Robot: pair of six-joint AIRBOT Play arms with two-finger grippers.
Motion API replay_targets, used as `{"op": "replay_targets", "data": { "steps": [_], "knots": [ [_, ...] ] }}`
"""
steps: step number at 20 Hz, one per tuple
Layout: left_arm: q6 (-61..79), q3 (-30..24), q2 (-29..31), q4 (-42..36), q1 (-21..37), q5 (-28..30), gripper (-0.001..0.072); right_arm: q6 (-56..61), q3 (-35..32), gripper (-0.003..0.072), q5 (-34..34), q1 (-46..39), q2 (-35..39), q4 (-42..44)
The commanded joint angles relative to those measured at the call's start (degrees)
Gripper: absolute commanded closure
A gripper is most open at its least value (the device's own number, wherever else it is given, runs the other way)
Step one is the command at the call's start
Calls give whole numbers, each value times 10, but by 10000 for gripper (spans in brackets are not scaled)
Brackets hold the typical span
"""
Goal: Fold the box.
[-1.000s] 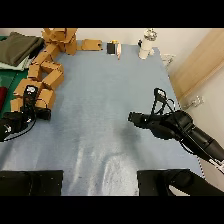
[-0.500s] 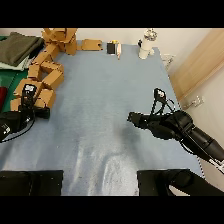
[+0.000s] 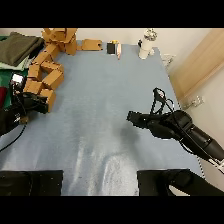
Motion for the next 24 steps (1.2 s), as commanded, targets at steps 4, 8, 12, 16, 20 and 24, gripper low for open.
{"op": "replay_targets", "data": {
  "steps": [4, 8, 12, 16, 20, 24],
  "knots": [
    [-255, 81, -9, 51, -91, -204, 698, -122, 83, 682, 20, -5, -101, 69],
    [-428, 208, -139, 174, -197, -281, 698, -198, 218, 682, -28, -11, -222, 73],
    [-533, 309, -252, 271, -298, -294, 698, -228, 335, 682, -70, -21, -325, 74],
    [-576, 346, -316, 286, -339, -314, 698, -258, 388, 682, -73, -21, -380, 121],
    [-577, 346, -329, 284, -338, -317, 698, -257, 390, 681, -73, -20, -380, 139],
    [-577, 346, -330, 283, -338, -317, 698, -257, 390, 681, -73, -21, -380, 139]
  ]
}}
